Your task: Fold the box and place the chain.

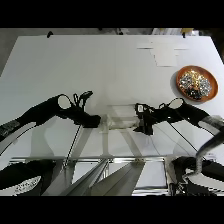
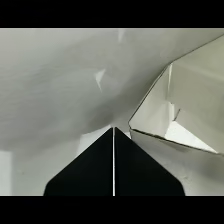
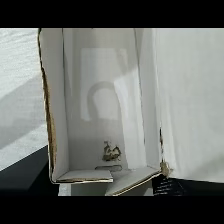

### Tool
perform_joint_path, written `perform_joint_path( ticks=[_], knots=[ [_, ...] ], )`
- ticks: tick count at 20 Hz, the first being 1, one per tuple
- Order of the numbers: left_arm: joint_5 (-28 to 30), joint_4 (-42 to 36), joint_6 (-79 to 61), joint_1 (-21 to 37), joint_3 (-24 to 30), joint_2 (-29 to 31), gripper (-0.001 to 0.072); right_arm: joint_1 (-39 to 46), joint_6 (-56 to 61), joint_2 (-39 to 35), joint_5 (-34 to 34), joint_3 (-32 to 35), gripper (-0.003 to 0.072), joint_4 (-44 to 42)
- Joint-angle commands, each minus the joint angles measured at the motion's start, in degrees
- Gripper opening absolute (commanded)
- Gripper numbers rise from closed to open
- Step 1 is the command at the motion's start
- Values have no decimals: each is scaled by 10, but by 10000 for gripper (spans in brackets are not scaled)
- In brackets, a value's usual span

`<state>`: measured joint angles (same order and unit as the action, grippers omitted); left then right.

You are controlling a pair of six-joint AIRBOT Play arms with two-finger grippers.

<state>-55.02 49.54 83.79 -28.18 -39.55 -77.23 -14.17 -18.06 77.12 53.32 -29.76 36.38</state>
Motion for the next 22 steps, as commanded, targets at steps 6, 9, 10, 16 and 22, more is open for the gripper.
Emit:
perform_joint_path(
  ticks=[6,9,10,16,22],
  knots=[
    [14,-62,-40,-19,0,70,51,0,0,0,0,0,400,0],
    [26,-69,-40,-19,-1,82,255,0,0,0,0,0,400,0],
    [29,-74,-40,-21,-1,82,281,0,0,0,0,0,400,0],
    [56,-89,-40,-44,-1,81,356,0,0,0,0,0,400,0],
    [81,-90,-37,-68,-1,80,439,0,0,0,0,0,400,0]
  ],
)
